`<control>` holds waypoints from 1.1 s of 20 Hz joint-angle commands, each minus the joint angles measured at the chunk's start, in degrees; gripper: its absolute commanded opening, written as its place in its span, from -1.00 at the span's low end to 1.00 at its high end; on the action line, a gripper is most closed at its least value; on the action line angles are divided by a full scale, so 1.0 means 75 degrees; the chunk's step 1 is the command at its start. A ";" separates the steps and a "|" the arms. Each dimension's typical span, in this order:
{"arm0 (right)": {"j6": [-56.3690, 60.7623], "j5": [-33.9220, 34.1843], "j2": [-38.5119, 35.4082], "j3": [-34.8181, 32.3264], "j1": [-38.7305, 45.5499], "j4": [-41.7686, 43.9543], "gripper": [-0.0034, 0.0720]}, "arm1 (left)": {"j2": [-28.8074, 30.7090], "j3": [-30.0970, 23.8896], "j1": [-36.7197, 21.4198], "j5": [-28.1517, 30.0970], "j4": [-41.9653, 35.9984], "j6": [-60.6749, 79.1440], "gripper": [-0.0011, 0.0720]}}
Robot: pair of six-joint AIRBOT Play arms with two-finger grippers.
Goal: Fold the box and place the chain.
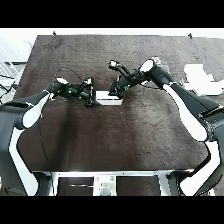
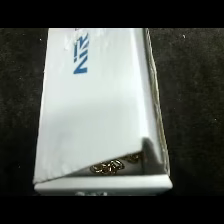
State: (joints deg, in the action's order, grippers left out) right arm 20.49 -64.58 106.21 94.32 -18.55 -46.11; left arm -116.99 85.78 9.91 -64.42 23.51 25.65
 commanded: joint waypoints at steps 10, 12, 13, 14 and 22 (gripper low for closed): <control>0.0210 -0.0006 -0.0009 -0.0099 -0.0090 -0.0003 -0.26 | 0.0003 0.0006 0.0006 -0.0017 0.0006 0.0012 0.32; 0.0210 -0.0052 -0.0009 -0.0175 -0.0090 0.0000 -0.26 | 0.0003 0.0006 0.0006 -0.0017 0.0006 0.0012 0.32; 0.0210 -0.0052 -0.0009 -0.0236 -0.0090 -0.0003 -0.30 | 0.0003 0.0006 0.0006 -0.0017 0.0006 0.0012 0.32; 0.0210 -0.0050 -0.0009 -0.0297 -0.0090 0.0000 -0.30 | 0.0003 0.0003 0.0006 -0.0017 0.0006 0.0012 0.32; 0.0204 -0.0370 -0.0003 -0.0525 -0.0105 0.0137 -0.08 | 0.0003 0.0003 0.0003 -0.0017 0.0006 0.0012 0.32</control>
State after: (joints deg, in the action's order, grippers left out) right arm 22.11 -65.84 106.17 91.02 -19.29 -45.63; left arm -116.99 85.76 10.07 -64.93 23.66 25.89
